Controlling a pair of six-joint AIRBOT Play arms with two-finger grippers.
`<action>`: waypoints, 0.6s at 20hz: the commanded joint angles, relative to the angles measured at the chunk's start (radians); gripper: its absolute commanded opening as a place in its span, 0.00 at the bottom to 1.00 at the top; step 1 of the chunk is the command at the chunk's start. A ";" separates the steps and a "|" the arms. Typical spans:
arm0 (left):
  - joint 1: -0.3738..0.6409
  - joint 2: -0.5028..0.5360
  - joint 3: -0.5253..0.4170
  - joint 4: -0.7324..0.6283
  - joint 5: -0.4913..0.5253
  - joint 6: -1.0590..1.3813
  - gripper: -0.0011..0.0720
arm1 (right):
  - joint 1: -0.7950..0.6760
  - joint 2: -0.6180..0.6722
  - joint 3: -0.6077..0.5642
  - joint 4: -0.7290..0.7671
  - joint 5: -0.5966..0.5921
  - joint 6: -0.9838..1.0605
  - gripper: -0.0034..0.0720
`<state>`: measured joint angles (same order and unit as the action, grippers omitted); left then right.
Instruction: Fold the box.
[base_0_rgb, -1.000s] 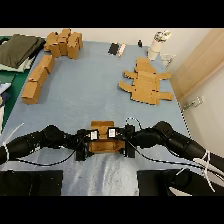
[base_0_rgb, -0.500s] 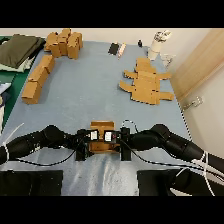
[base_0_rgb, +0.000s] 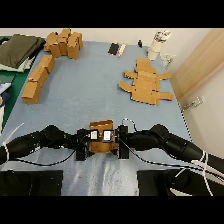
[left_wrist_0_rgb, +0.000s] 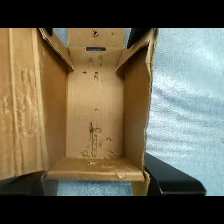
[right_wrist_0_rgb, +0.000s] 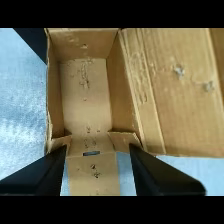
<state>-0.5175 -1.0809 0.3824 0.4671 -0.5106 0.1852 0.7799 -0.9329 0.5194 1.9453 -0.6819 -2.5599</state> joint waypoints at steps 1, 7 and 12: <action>0.000 0.000 0.001 0.001 -0.001 0.001 0.74 | 0.002 -0.014 -0.001 0.028 -0.036 0.001 0.88; 0.000 0.000 0.001 0.001 -0.001 0.001 0.74 | 0.001 0.010 0.022 -0.116 -0.148 0.227 0.58; 0.000 0.000 0.001 0.001 -0.001 0.001 0.74 | -0.002 0.152 0.168 -0.642 -0.682 0.840 0.05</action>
<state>-0.5175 -1.0809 0.3824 0.4679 -0.5117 0.1864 0.7799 -0.8497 0.6201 1.5852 -1.0790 -2.0613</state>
